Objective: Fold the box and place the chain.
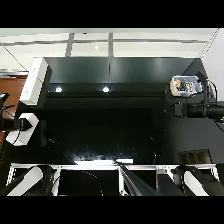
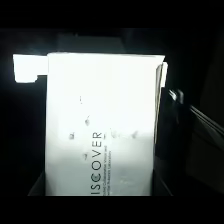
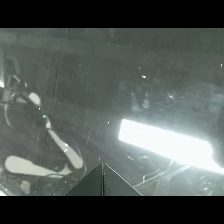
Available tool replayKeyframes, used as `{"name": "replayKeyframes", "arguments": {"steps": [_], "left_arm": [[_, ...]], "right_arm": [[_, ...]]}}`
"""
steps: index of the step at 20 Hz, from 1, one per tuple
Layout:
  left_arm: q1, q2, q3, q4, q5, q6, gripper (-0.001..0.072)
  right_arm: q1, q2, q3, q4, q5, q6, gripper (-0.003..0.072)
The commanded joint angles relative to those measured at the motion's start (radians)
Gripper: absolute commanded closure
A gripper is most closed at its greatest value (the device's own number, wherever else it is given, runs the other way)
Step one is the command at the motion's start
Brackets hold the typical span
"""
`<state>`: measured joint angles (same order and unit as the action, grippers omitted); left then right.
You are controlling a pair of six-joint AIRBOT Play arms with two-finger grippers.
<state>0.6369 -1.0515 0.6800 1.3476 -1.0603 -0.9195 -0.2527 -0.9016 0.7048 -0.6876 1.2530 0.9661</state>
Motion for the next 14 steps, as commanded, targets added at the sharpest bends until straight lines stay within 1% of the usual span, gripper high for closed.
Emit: {"name": "replayKeyframes", "arguments": {"steps": [1, 3, 5, 8, 14], "left_arm": [[0.026, -0.01, 0.0, -0.058, 0.185, 0.094, 0.0314], [0.026, -0.028, 0.0, -0.086, 0.237, 0.119, 0.0362], [0.026, -0.05, 0.0, -0.159, 0.268, 0.193, 0.0359], [0.026, -0.095, 0.008, -0.217, 0.324, 0.211, 0.0359], [0.017, -0.214, 0.086, -0.237, 0.328, 0.22, 0.0356]], "right_arm": [[0.0, 0.0, -0.002, 0.003, -0.029, -0.001, 0.0677], [0.0, 0.0, -0.002, 0.003, -0.032, -0.001, 0.0678], [0.0, 0.0, -0.002, 0.003, -0.041, 0.0, 0.0677], [0.0, 0.0, -0.002, 0.003, -0.05, 0.007, 0.0678], [0.001, 0.0, -0.002, 0.003, -0.052, 0.011, 0.0678]]}}
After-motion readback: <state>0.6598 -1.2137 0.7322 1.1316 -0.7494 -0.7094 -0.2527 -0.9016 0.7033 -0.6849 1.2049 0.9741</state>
